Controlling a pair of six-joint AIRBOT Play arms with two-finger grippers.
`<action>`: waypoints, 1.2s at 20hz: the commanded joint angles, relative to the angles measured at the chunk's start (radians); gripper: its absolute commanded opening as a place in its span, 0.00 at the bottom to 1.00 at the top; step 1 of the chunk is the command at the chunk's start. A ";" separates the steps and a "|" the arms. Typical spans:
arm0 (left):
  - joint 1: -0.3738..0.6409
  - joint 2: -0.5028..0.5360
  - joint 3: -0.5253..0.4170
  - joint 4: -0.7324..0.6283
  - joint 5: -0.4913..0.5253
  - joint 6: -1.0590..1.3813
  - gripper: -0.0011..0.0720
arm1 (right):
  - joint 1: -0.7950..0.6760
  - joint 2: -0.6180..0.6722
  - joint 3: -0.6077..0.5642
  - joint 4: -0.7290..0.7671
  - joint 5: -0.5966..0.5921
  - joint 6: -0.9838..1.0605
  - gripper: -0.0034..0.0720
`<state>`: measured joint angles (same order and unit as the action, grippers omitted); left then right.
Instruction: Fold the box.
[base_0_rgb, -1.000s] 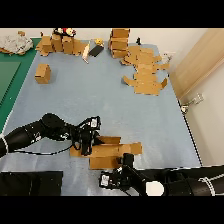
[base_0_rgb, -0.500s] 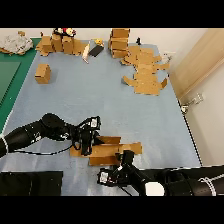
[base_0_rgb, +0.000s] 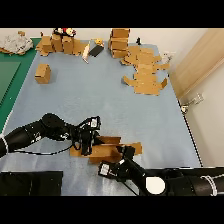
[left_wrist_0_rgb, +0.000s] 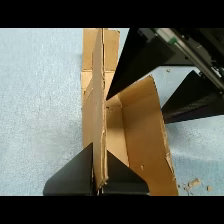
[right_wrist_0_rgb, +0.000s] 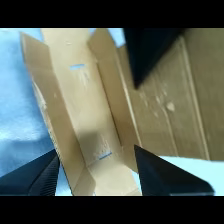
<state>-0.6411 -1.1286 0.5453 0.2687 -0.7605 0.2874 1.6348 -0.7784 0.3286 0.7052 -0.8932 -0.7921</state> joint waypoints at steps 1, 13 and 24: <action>0.000 0.000 0.000 0.000 0.000 0.000 0.03 | -0.040 0.071 -0.024 0.071 0.046 -0.100 1.00; 0.000 0.000 0.000 0.000 -0.001 0.000 0.03 | -0.086 0.240 -0.104 0.035 0.048 -0.133 1.00; 0.000 0.000 0.000 0.000 0.000 0.000 0.03 | -0.624 0.293 -0.109 0.845 0.334 -1.189 1.00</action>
<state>-0.6411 -1.1286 0.5449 0.2687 -0.7612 0.2874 1.1751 -0.4919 0.2195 1.1778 -0.6334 -1.5284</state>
